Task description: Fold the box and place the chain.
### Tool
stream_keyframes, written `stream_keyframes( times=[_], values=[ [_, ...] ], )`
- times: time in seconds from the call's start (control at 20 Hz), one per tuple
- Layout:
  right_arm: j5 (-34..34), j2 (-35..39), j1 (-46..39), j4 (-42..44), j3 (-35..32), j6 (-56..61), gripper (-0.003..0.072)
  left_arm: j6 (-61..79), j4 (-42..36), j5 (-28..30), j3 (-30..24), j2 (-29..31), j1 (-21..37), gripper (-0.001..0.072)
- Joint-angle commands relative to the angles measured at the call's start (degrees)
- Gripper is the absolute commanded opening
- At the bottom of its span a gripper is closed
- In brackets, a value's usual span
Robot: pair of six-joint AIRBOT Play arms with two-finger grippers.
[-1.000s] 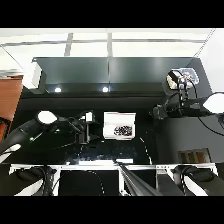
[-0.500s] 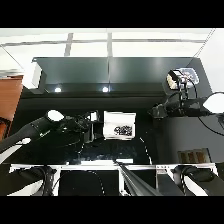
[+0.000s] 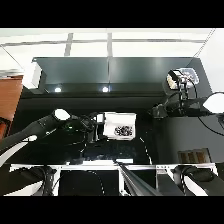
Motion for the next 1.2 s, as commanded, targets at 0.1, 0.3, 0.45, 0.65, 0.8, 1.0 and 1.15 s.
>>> stream_keyframes(
  times=[0.1, 0.3, 0.45, 0.65, 0.8, 1.0, 1.15],
  values=[
    [-0.5, 0.0, 0.1, -0.2, 0.0, 0.0, 0.0312, -0.6, 1.0, 0.4, 0.7, -0.6, -0.8, 0.0463],
    [-6.6, -1.6, 1.0, 0.1, 0.1, 3.8, 0.0692, -0.6, 1.0, 0.4, 0.7, -0.6, -0.8, 0.0335],
    [-13.2, -7.5, 5.4, 6.2, 0.1, 1.9, 0.0690, -0.8, 1.0, 0.6, 0.7, -0.6, -0.8, 0.0334],
    [-15.6, -15.7, 13.4, 7.4, 0.1, -11.3, 0.0690, -0.8, 1.0, 0.6, 0.7, -0.6, -0.8, 0.0335],
    [-8.2, -14.6, 14.4, 6.9, 1.9, -26.1, 0.0690, -0.8, 1.0, 0.6, 0.7, -0.6, -0.8, 0.0335],
    [-2.2, -13.0, 14.4, 3.0, 3.3, -33.5, 0.0689, -0.8, 1.0, 0.6, 0.7, -0.6, -0.8, 0.0334],
    [-2.4, -13.0, 15.0, 3.3, 3.1, -39.6, 0.0689, -0.8, 1.0, 0.6, 0.7, -0.6, -0.8, 0.0335]
  ],
)
